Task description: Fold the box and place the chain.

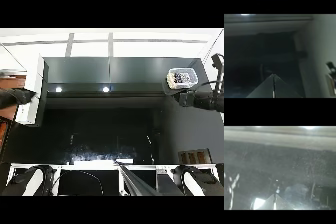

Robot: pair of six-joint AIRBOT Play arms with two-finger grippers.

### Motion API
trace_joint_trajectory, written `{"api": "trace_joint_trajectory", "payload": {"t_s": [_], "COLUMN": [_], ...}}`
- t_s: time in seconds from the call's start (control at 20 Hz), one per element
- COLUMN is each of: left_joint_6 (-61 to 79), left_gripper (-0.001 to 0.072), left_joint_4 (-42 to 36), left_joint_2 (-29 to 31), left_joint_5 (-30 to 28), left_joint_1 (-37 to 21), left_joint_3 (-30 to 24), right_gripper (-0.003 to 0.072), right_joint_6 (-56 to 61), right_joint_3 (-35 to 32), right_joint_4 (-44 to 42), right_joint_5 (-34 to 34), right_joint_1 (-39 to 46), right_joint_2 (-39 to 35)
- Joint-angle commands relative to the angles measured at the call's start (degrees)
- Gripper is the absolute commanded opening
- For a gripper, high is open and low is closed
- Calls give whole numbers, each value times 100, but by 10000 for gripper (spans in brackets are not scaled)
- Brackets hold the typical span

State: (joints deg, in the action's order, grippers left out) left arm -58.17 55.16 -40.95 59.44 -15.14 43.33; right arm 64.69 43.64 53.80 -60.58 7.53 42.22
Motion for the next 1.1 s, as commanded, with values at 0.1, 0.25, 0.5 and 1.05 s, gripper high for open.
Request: {"api": "trace_joint_trajectory", "payload": {"t_s": [0.1, 0.25, 0.5, 1.05], "left_joint_6": [-575, -664, -662, -662], "left_gripper": [23, 25, 26, 26], "left_joint_4": [81, 452, 435, 435], "left_joint_2": [1436, 1517, 1519, 1519], "left_joint_5": [-1019, -988, -1261, -1272], "left_joint_1": [1797, 1888, 1818, 1827], "left_joint_3": [-1928, -1921, -1853, -1853], "right_gripper": [38, 37, 37, 36], "right_joint_6": [-35, -374, -372, -372], "right_joint_3": [-1598, -1615, -1615, -1615], "right_joint_4": [-254, -238, -243, -258], "right_joint_5": [1241, 1224, 1222, 1220], "right_joint_1": [-15, -15, -15, -15], "right_joint_2": [-409, -409, -409, -409]}}
